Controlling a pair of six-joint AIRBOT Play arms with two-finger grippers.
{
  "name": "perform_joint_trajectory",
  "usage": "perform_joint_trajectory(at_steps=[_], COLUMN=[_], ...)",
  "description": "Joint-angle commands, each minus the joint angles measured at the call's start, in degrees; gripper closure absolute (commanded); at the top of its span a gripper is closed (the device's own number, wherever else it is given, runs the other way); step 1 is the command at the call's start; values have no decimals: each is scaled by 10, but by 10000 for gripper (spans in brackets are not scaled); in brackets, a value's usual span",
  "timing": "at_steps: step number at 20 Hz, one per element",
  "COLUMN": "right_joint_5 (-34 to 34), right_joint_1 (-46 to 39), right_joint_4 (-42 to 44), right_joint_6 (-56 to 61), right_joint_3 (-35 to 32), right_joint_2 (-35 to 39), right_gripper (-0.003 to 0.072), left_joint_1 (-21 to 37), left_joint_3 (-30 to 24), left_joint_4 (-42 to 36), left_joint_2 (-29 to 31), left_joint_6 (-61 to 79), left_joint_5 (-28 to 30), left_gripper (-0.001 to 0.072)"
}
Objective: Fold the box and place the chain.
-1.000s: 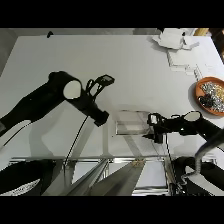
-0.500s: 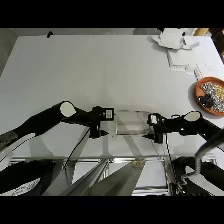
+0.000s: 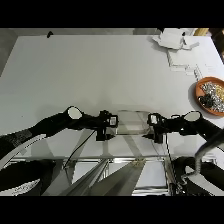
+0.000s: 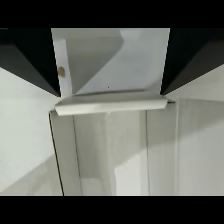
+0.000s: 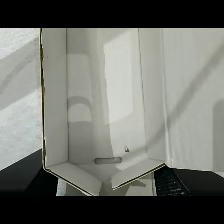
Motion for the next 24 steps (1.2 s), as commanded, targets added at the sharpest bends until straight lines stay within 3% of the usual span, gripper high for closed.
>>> perform_joint_trajectory(at_steps=[1,15,18,19,24], right_joint_5=[0,0,0,0,0], right_joint_1=[0,0,0,0,0], right_joint_4=[0,0,0,0,0], right_joint_6=[0,0,0,0,0], right_joint_3=[0,0,0,0,0], right_joint_2=[0,0,0,0,0], right_gripper=[177,177,177,177,177], left_joint_1=[-3,-21,-21,-21,-21], left_joint_3=[-1,-1,-1,-1,-1], left_joint_4=[-35,-119,-120,-120,-120], left_joint_2=[-9,-44,-45,-45,-45], left_joint_6=[23,88,88,88,88], left_joint_5=[4,1,14,14,13], left_gripper=[4,18,397,441,434])
